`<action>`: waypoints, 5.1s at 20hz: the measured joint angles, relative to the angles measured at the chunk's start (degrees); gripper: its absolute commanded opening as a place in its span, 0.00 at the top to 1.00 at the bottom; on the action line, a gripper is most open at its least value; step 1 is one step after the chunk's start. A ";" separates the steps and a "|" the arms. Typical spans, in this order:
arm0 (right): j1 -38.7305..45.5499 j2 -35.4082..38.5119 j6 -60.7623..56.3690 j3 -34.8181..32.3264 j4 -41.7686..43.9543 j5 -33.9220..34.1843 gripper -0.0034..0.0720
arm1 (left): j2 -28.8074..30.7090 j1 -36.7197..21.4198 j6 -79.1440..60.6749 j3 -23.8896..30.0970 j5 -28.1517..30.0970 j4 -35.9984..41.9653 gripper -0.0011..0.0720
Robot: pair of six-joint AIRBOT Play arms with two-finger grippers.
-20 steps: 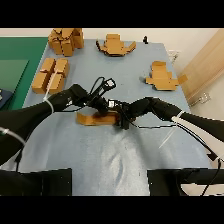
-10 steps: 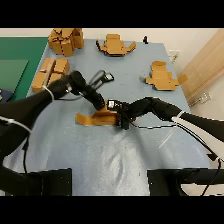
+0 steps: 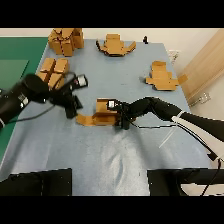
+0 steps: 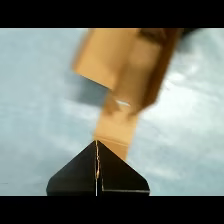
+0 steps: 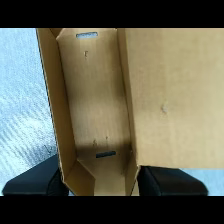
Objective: Fold the box.
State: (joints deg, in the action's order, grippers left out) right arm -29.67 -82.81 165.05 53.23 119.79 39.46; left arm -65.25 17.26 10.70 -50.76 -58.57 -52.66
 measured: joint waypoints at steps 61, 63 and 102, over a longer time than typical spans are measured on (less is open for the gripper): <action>-0.04 -0.04 -0.13 0.02 -0.04 0.48 0.74 | -9.14 9.57 -11.37 4.48 14.49 7.43 0.75; -0.04 -0.04 -0.07 0.02 -0.07 0.52 0.74 | -10.10 10.51 -11.34 4.46 15.19 7.52 0.75; -0.02 -0.04 -0.20 0.02 -0.04 0.50 0.74 | 4.24 -10.84 22.84 10.03 9.09 6.23 0.96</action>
State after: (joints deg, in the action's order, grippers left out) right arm -29.69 -82.85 164.86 53.25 119.74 39.97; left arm -61.01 6.42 33.54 -40.73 -49.47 -46.44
